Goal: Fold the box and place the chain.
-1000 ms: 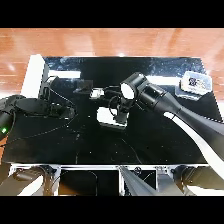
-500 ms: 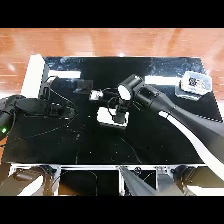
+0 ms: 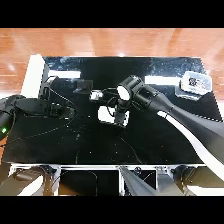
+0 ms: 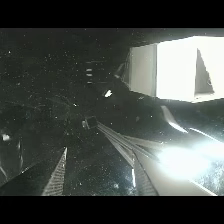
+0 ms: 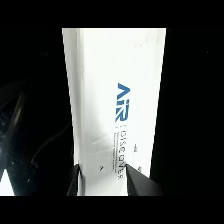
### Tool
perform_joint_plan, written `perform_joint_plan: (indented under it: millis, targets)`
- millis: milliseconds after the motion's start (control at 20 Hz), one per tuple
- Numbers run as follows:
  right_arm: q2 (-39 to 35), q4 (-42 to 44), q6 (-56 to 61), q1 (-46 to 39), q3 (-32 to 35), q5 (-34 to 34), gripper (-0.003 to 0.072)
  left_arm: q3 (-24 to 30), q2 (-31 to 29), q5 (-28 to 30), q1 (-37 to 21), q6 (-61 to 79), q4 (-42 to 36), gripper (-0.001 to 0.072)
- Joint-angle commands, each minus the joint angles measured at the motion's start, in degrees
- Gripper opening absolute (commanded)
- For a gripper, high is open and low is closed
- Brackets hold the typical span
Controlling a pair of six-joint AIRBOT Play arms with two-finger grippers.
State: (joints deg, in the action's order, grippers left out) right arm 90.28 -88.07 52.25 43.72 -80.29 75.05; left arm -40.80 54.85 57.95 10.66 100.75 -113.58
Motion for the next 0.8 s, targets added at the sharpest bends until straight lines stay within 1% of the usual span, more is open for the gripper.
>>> perform_joint_plan:
  millis: [0,350,750]
  targets:
    - [-0.44,-0.13,-0.02,-0.04,-0.04,1.03,0.0241,0.00,0.02,0.04,0.04,0.02,0.00,0.0511]
    - [-1.75,-0.11,-0.02,-0.04,-0.07,2.43,0.0242,0.00,0.02,0.15,0.04,0.00,-0.04,0.0511]
    - [-2.10,-0.31,0.00,-0.07,-0.04,2.32,0.0241,0.00,0.02,0.50,0.04,0.00,-0.09,0.0511]
